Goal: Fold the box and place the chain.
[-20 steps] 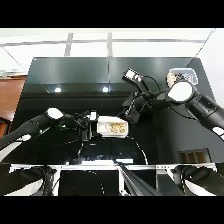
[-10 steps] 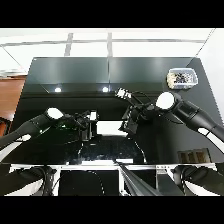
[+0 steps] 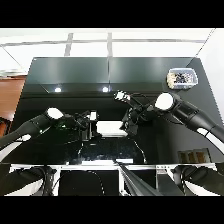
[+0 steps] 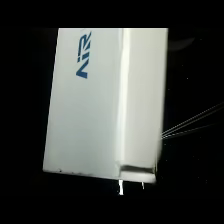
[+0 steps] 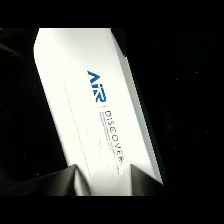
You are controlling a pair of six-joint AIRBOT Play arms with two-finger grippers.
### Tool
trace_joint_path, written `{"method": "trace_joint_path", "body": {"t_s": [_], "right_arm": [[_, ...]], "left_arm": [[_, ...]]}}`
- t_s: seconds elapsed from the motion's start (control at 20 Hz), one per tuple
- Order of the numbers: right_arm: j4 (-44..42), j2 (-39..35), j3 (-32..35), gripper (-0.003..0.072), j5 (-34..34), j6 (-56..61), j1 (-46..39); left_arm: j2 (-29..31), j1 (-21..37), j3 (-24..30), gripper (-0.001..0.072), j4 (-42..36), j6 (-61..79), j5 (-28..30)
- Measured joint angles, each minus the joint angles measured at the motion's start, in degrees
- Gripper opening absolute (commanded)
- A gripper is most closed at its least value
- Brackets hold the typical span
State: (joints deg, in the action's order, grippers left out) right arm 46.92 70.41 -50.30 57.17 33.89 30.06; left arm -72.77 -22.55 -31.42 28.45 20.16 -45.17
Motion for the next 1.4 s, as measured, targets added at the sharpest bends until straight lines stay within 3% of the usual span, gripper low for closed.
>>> {"method": "trace_joint_path", "body": {"t_s": [1.4], "right_arm": [[4.5, 0.0, 0.0, 0.0288, -0.7, -0.1, 3.2]], "left_arm": [[0.0, 0.0, 0.0, 0.0507, 0.0, 0.0, -0.1]]}}
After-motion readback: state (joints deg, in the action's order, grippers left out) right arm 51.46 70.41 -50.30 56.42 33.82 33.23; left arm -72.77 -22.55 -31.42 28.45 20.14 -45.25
